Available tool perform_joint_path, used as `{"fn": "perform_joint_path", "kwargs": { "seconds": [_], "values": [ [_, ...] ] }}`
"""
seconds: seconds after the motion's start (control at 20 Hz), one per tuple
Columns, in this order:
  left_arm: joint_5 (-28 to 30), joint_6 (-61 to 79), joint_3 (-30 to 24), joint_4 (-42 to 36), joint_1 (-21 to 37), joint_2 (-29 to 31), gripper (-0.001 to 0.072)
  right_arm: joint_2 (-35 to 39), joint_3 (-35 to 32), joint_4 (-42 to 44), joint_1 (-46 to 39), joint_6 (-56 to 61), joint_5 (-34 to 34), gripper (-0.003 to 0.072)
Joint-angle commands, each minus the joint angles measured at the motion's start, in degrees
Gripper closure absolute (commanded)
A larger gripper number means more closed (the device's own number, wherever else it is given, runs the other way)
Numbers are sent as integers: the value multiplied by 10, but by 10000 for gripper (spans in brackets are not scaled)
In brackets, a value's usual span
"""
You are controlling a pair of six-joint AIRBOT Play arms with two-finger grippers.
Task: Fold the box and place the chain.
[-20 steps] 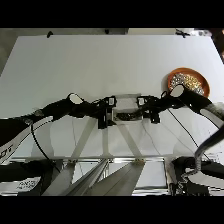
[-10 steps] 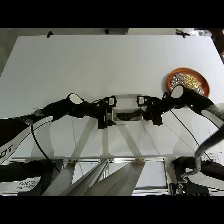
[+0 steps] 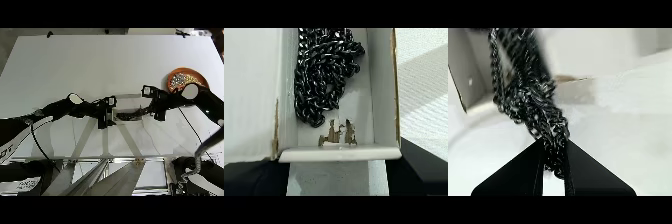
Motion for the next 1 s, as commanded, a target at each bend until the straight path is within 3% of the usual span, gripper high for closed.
{"fn": "perform_joint_path", "kwargs": {
  "seconds": [0.0,0.3,0.5,0.7,0.95],
  "values": [
    [0,0,0,0,0,0,343,55,1,75,1,30,-2,680],
    [0,0,0,0,0,0,343,121,0,211,1,29,13,680],
    [0,0,0,0,0,0,343,117,0,227,56,30,4,679],
    [0,0,0,0,0,0,343,67,0,227,107,71,-69,679],
    [0,0,0,0,0,0,343,-37,0,225,119,105,-73,678]
  ]
}}
